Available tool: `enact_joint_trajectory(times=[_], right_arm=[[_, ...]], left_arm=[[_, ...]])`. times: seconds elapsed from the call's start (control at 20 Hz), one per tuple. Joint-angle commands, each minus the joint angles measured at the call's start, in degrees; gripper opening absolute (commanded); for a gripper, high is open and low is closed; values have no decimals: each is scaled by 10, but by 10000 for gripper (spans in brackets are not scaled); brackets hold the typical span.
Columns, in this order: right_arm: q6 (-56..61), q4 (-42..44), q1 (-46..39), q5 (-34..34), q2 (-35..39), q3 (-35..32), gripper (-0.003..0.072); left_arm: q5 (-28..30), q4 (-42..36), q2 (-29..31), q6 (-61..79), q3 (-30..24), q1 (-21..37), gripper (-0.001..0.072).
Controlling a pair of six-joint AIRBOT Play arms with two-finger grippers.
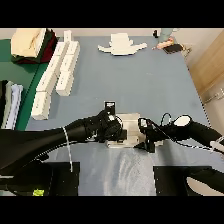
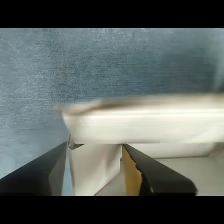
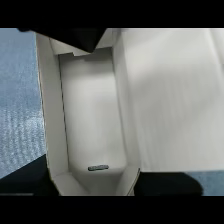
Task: Fold the box.
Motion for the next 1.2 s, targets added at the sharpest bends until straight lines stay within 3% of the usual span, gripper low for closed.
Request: enact_joint_trajectory(times=[0.0,0.4,0.45,0.55,0.95,1.0,1.05,1.15], right_arm=[[0,0,0,0,0,0,525],[0,0,0,0,0,0,525],[0,0,0,0,0,0,525],[0,0,0,0,0,0,525],[0,0,0,0,0,0,525],[0,0,0,0,0,0,525],[0,0,0,0,0,0,525],[0,0,0,0,0,0,525]], left_arm=[[-9,5,-9,-22,5,-2,343],[-6,7,-34,-60,7,-9,337],[-13,18,-34,-71,7,-9,254],[-10,24,-34,-69,7,-9,20],[1,18,-31,-61,7,-9,19],[0,15,-26,-48,8,-9,211],[-4,15,-18,-47,10,-9,530],[-6,17,8,-47,12,-7,571]])
